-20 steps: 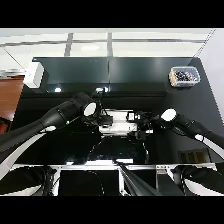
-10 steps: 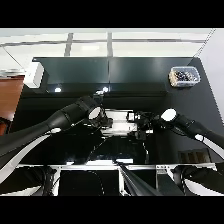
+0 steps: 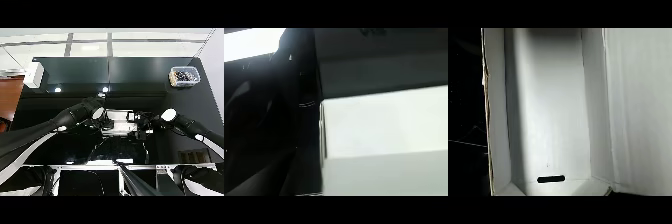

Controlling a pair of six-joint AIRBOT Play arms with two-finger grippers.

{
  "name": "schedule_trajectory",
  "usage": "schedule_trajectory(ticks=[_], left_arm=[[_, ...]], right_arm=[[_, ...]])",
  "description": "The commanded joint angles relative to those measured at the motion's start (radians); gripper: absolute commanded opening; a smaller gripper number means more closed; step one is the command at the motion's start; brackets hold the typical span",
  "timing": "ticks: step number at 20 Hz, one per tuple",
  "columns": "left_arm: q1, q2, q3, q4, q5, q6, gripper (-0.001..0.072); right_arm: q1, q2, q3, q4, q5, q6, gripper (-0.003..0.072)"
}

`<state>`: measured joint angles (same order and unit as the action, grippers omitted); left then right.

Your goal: Fold the box and place the chain.

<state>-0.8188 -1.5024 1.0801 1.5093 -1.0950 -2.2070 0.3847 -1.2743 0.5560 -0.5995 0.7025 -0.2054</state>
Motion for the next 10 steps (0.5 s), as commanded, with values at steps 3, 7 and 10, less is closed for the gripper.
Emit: schedule_trajectory(ticks=[3,7,10], left_arm=[[0.002,-0.022,0.029,0.035,-0.02,-0.001,0.0371],[0.0,-0.035,0.029,0.017,-0.015,-0.031,0.0275],[-0.001,-0.038,0.029,0.016,-0.014,0.005,0.0028]], right_arm=[[0.001,-0.001,0.0,0.0,0.0,0.0,0.006],[0.001,-0.001,0.0,0.0,0.0,0.0,0.006],[0.001,-0.001,0.0,0.0,0.0,0.0,0.006]])
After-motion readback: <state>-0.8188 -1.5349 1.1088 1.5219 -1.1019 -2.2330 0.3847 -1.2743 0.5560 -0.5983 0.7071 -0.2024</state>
